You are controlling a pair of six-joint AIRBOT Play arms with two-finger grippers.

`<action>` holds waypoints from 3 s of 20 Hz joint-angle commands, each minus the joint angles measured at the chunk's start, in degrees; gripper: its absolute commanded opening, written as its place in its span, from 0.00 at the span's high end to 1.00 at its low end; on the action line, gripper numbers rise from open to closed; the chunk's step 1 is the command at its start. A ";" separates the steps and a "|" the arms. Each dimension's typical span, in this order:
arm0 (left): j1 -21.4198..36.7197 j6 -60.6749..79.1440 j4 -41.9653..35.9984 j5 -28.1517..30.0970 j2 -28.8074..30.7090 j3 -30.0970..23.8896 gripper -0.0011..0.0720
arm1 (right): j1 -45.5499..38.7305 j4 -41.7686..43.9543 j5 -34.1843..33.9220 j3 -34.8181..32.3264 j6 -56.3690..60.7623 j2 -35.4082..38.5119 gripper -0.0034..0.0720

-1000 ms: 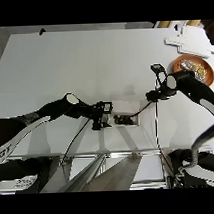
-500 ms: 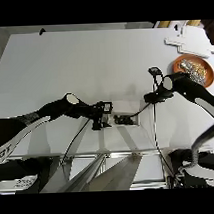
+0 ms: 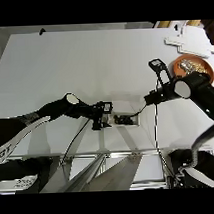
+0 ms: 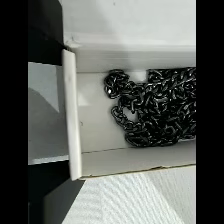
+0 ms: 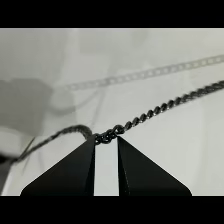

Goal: Fold the box and place the chain.

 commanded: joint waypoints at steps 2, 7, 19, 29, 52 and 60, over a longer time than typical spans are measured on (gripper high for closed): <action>0.00 0.00 0.02 0.02 0.00 -0.02 0.70 | 7.15 3.61 8.57 0.07 2.10 12.20 0.94; 0.00 0.02 0.02 0.00 0.00 -0.02 0.70 | 14.60 16.46 6.91 0.04 2.05 17.38 0.94; 0.00 0.00 0.02 0.00 0.00 -0.02 0.70 | 22.08 10.67 -9.14 -1.42 5.11 4.24 0.94; 0.00 0.00 0.02 0.02 0.00 -0.02 0.70 | 12.76 11.52 -7.78 1.01 2.71 3.87 0.63; 0.00 0.00 0.02 0.00 0.00 -0.02 0.70 | -10.05 5.81 -8.81 -4.94 -4.59 -9.53 0.54; 0.00 0.00 0.02 0.00 0.00 -0.02 0.70 | -10.05 5.73 -10.27 -4.94 -4.59 -14.69 0.54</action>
